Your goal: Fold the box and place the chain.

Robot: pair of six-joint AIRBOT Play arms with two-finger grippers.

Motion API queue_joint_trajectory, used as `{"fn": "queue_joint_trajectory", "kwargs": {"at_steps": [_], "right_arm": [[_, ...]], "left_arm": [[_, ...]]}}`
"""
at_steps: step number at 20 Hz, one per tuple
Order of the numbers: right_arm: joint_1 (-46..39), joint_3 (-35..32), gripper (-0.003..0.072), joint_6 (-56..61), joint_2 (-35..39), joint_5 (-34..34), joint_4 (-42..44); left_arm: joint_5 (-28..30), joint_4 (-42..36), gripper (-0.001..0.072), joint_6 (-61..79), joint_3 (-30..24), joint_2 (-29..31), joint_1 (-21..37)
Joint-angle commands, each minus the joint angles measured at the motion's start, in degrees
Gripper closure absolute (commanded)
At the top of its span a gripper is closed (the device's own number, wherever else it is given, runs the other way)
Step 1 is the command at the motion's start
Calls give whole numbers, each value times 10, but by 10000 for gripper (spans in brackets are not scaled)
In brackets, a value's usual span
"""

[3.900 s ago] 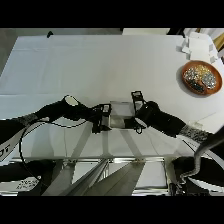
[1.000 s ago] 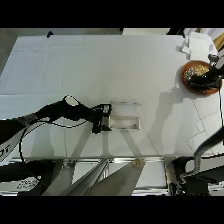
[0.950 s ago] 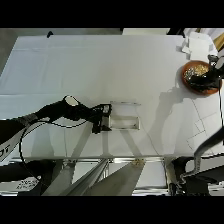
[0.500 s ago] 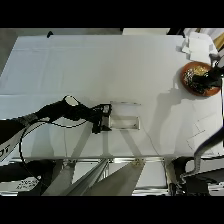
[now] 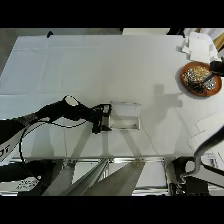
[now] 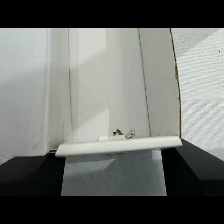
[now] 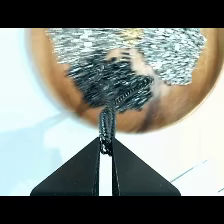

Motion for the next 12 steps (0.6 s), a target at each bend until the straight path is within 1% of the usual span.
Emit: {"fn": "queue_joint_trajectory", "kwargs": {"at_steps": [1, 3, 5, 9, 12], "right_arm": [[0, 0, 675, -59, 73, 70, 111], [2, 0, 676, -64, 103, 103, 153], [23, -1, 676, -74, 132, 124, 159], [102, -16, 676, -72, 180, 141, 159], [180, -37, 676, -52, 198, 142, 159]], "left_arm": [[0, 0, 297, 0, 0, 0, 0], [0, 0, 297, 0, 0, 0, 0], [0, 0, 297, 0, 0, 0, 0], [0, 0, 297, 0, 0, 0, 0], [0, 0, 297, 0, 0, 0, 0]]}}
